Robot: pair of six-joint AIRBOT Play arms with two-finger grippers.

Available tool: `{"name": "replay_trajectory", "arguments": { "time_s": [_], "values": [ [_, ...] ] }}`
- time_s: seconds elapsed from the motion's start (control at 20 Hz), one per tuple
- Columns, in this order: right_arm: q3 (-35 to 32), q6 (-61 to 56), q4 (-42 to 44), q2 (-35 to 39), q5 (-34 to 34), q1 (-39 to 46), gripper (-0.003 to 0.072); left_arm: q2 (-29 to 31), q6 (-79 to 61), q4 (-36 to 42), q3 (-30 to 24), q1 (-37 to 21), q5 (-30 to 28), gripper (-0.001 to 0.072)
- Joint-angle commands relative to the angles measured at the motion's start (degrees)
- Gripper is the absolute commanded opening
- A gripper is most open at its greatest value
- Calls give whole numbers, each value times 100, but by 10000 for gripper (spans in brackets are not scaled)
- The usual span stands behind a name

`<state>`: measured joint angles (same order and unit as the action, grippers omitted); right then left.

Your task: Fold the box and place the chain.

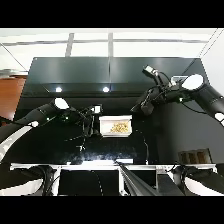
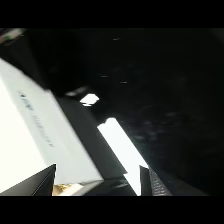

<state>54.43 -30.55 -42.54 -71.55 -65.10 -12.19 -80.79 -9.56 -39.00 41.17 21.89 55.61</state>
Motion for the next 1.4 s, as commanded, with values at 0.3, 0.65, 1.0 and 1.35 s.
{"name": "replay_trajectory", "arguments": {
  "time_s": [0.3, 0.65, 1.0, 1.35],
  "values": [
    [-249, 1296, 654, -136, -315, -199, 700, -4, 2, -2, -4, 0, -13, 505],
    [-249, 1294, 468, -136, -688, -481, 701, -4, 2, -2, -4, 0, -13, 505],
    [-249, 1021, -114, -136, -227, -809, 700, -4, 2, -2, -4, 0, -13, 505],
    [-249, 1016, -170, -136, -160, -964, 469, -4, 2, -2, -4, 0, -13, 505]
  ]
}}
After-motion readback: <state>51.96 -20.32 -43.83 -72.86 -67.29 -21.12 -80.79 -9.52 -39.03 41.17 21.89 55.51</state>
